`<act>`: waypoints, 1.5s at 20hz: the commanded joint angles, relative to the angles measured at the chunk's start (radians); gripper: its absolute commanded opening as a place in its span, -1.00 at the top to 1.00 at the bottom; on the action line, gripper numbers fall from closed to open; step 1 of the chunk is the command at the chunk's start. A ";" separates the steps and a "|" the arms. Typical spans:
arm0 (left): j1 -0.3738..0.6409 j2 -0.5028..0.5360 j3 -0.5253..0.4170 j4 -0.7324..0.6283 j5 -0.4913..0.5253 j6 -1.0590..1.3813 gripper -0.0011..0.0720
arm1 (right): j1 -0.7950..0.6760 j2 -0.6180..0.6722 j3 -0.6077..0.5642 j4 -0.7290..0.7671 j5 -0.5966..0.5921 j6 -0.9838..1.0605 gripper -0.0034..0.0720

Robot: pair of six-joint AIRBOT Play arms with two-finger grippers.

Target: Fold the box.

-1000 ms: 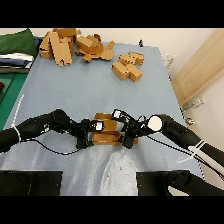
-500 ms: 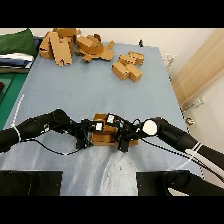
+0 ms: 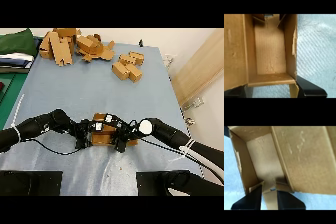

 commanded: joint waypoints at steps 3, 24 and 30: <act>-0.001 0.000 0.000 0.000 0.002 0.004 0.24 | 0.001 -0.008 0.000 0.024 -0.002 0.002 0.09; -0.001 0.000 0.000 0.000 0.001 0.004 0.24 | -0.018 0.060 0.000 -0.113 0.093 0.246 0.65; -0.001 0.000 0.000 0.000 0.002 0.004 0.24 | -0.018 0.232 0.000 -0.333 0.120 0.521 0.65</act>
